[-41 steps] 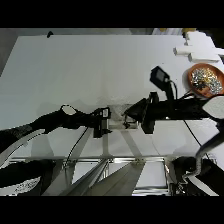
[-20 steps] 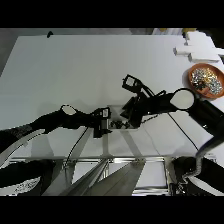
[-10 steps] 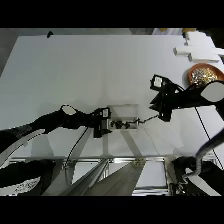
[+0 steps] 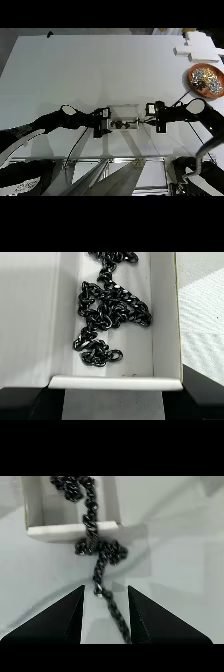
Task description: Fold the box and place the chain.
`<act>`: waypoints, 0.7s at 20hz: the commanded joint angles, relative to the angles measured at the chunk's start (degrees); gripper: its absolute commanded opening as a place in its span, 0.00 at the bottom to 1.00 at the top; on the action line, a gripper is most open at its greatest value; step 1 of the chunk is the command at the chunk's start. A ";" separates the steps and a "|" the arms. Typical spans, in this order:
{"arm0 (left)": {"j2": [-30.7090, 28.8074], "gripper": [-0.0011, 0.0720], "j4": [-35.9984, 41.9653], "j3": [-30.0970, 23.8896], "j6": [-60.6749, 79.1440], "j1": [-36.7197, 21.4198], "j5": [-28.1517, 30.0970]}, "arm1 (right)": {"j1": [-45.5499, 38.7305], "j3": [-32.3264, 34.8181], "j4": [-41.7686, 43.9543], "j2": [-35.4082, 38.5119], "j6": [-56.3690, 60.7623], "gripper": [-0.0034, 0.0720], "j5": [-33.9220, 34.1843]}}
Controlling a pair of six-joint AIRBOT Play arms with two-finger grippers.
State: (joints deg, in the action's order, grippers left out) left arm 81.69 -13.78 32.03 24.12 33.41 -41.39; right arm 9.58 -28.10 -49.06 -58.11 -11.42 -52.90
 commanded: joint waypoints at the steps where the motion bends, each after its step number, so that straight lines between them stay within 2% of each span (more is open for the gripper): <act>1: 0.00 0.20 -0.02 0.02 0.02 0.04 0.00 | 2.75 2.23 5.97 -2.10 -9.01 0.44 4.57; 6: 0.00 0.20 -0.02 0.02 0.02 0.02 0.00 | 5.20 2.21 7.87 -5.40 -8.94 0.41 5.18; 8: 0.00 0.20 -0.02 0.02 0.02 0.02 0.00 | 5.29 2.23 7.89 -5.42 -8.35 0.30 4.94; 11: 0.00 0.20 -0.02 0.02 0.02 0.02 0.00 | 5.29 2.23 7.89 -5.73 -8.00 0.25 4.94; 13: 0.00 0.20 -0.02 0.02 0.02 0.02 0.00 | 5.29 2.23 7.45 -5.77 -5.25 0.07 4.98; 14: 0.00 0.20 -0.02 0.02 0.02 0.04 0.00 | 5.29 2.21 7.02 -5.77 -3.34 0.07 5.20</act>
